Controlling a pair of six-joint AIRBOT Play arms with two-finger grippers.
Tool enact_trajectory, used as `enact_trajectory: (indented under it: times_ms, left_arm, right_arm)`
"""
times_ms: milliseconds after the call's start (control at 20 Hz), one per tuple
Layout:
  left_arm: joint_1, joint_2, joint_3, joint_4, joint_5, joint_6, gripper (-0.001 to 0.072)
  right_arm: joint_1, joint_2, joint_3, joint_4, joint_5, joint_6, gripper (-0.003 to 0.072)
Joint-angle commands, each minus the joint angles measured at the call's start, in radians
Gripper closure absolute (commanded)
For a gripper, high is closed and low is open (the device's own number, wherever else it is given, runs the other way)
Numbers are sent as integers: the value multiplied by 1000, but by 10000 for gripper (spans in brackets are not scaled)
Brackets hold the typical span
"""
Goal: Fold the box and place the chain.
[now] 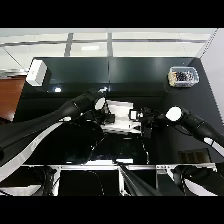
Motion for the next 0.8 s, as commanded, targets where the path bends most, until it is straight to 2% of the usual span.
enact_trajectory:
  times_ms: [0,250,500,750]
  left_arm:
    - [1,0,1,0,3,-3,685]
    - [1,0,1,0,6,-3,685]
    - [1,0,1,0,6,-2,685]
    - [1,0,1,0,5,-2,684]
  right_arm:
    - [2,3,1,37,18,4,459]
    - [16,-12,0,179,-17,3,459]
    - [28,-80,-1,300,-56,3,458]
    - [28,-100,-1,311,-70,4,460]
